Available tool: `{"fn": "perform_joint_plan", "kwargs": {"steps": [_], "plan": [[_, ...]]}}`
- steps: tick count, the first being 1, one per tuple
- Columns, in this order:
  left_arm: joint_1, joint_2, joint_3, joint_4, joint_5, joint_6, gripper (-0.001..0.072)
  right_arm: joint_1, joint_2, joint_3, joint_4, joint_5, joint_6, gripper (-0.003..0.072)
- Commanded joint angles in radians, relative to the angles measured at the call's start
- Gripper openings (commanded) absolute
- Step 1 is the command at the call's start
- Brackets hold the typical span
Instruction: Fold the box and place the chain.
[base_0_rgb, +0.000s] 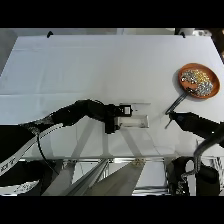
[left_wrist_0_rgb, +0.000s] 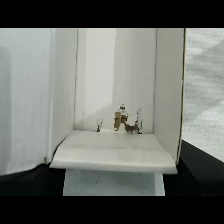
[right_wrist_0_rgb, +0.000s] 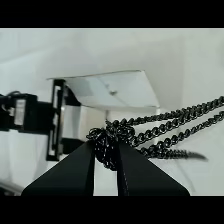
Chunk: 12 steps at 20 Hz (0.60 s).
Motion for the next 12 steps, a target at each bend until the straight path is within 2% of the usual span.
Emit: {"fn": "perform_joint_plan", "kwargs": {"steps": [1,4,9,12], "plan": [[0.001,0.001,0.001,0.0,0.0,0.0,0.0073,0.042,0.041,-0.048,0.096,-0.102,0.023,0.0012],[0.001,0.001,0.001,0.0,0.0,0.0,0.0073,0.141,0.044,-0.061,0.137,-0.182,0.009,0.0012],[0.001,0.001,0.001,0.0,0.0,0.0,0.0073,0.362,0.004,-0.061,0.092,-0.238,-0.122,0.0012],[0.001,0.001,0.001,0.0,0.0,0.0,0.0073,0.466,-0.066,-0.061,0.087,-0.394,-0.124,0.0012]]}}
